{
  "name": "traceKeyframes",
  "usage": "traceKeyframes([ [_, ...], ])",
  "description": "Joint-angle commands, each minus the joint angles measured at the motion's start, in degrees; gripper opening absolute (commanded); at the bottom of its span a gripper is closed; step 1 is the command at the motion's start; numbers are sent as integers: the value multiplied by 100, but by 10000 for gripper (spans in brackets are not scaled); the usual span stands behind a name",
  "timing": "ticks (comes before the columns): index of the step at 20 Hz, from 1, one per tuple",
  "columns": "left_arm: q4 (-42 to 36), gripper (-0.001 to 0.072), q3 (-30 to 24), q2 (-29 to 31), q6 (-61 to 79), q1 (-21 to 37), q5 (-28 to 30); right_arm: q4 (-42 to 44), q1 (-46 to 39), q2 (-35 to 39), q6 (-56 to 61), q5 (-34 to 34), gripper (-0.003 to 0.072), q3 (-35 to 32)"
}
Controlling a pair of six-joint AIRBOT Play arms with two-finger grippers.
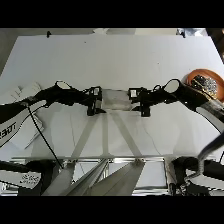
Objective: Fold the box and place the chain.
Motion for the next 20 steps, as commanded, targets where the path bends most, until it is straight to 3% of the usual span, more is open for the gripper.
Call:
traceKeyframes([
  [1,0,17,2,4,0,2,2,37,181,-24,-61,-243,285,-2],
  [5,0,17,2,4,0,4,2,42,350,-24,-42,-614,87,-2],
  [6,0,17,2,4,0,2,2,44,387,-24,-39,-678,74,-2],
  [8,0,17,2,4,0,2,2,48,437,-24,-37,-693,88,-2],
  [11,0,17,2,4,0,2,2,61,444,-24,31,-684,338,-2],
  [16,0,17,2,4,0,2,2,57,444,-24,50,-680,328,-2],
  [17,0,17,2,4,0,2,2,33,444,-22,197,-680,245,-2],
  [18,0,17,2,4,0,4,2,-11,444,-4,367,-680,93,-2],
  [19,0,17,2,4,0,2,2,-116,444,33,605,-678,12,-2],
  [20,0,17,2,4,0,4,2,-227,444,116,1032,-649,12,-2],
])
